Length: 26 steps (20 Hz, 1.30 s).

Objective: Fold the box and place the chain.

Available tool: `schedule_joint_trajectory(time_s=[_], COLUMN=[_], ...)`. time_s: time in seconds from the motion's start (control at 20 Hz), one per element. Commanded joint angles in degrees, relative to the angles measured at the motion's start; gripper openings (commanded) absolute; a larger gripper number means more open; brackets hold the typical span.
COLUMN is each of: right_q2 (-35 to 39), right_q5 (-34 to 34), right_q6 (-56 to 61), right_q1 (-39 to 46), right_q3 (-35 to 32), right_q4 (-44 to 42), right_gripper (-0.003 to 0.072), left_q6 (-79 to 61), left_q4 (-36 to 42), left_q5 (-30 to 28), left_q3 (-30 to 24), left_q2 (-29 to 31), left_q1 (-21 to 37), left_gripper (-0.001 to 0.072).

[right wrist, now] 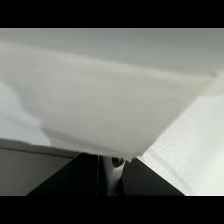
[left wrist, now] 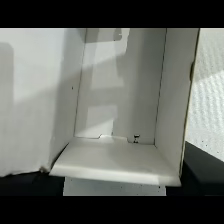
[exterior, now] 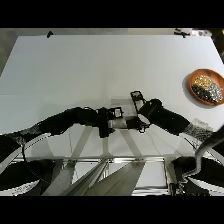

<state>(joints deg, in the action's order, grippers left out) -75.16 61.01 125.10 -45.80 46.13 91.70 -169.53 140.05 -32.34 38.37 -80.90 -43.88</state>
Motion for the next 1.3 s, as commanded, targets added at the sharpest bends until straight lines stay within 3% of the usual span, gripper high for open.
schedule_joint_trajectory(time_s=[0.0, 0.2, 0.25, 0.3, 0.55, 0.6, 0.7, 0.75, 1.1, 1.25], right_q2=[0.92, 1.84, 1.81, 1.81, 1.81, 1.81, 1.81, 1.9, 9.77, 17.07], right_q5=[-0.02, 0.02, 0.13, 0.11, 0.09, 0.09, 0.11, 0.11, 3.48, 7.5], right_q6=[0.39, 0.39, 0.42, 0.42, 0.48, 0.48, 0.44, 0.42, -1.11, -1.73], right_q1=[-0.02, -0.02, -0.02, -0.02, -0.02, -0.02, -0.02, -0.02, 0.0, 0.0], right_q3=[0.04, 0.04, 0.04, 0.04, 0.04, 0.04, 0.04, 0.04, 0.07, 0.07], right_q4=[0.09, 0.13, 0.11, 0.13, 0.85, 0.87, 0.85, 0.85, 3.06, 11.45], right_gripper=[0.0135, 0.0133, 0.0102, 0.0012, 0.0017, 0.0053, 0.0409, 0.0474, 0.0474, 0.0474], left_q6=[0.09, 0.09, 0.09, 0.09, 0.09, 0.09, 0.09, 0.09, 0.09, 0.09], left_q4=[0.04, 0.07, 0.07, 0.07, 0.04, 0.07, 0.07, 0.07, 0.04, 0.07], left_q5=[0.02, 0.02, 0.02, 0.0, 0.02, 0.02, 0.02, 0.0, 0.02, 0.02], left_q3=[-0.02, -0.02, -0.02, -0.02, -0.02, -0.02, -0.02, -0.02, -0.02, -0.02], left_q2=[0.02, 0.02, 0.02, 0.02, 0.02, 0.02, 0.02, 0.02, 0.02, 0.02], left_q1=[-0.02, -0.02, -0.02, -0.02, -0.02, -0.02, -0.02, -0.02, -0.02, -0.02], left_gripper=[0.0011, 0.0011, 0.0011, 0.0011, 0.0011, 0.0011, 0.0011, 0.0011, 0.0011, 0.0011])
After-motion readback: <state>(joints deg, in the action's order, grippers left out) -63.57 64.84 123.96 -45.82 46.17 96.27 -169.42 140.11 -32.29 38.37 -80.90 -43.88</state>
